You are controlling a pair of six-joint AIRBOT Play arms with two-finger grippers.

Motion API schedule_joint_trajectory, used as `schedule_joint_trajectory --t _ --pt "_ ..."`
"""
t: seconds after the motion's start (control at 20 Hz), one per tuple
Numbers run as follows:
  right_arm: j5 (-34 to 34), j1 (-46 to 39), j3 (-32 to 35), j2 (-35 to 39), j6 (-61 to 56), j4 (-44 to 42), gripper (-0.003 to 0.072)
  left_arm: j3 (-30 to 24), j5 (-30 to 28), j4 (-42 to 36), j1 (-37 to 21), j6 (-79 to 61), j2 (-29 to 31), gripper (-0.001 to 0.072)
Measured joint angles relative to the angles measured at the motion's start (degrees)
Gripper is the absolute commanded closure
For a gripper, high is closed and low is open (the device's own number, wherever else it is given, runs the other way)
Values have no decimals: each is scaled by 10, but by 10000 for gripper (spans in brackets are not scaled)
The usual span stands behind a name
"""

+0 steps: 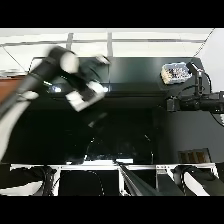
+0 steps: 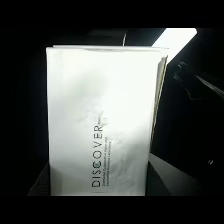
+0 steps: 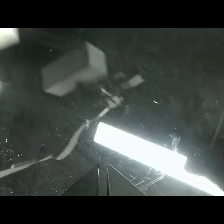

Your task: Fold the box and place the chain.

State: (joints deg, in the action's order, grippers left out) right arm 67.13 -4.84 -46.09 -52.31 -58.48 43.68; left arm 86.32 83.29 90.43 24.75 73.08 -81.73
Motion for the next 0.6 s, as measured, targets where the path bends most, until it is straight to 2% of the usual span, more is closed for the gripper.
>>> schedule_joint_trajectory --t 0.25,0.4,0.6 --pt "-8 0 0 0 0 -1 630 -11 58 17 -231 92 50 436" --pt "-17 0 0 0 0 -1 630 -39 47 11 -350 111 55 435" --pt "-32 0 0 -1 0 -1 630 -61 14 -34 -454 89 36 415"
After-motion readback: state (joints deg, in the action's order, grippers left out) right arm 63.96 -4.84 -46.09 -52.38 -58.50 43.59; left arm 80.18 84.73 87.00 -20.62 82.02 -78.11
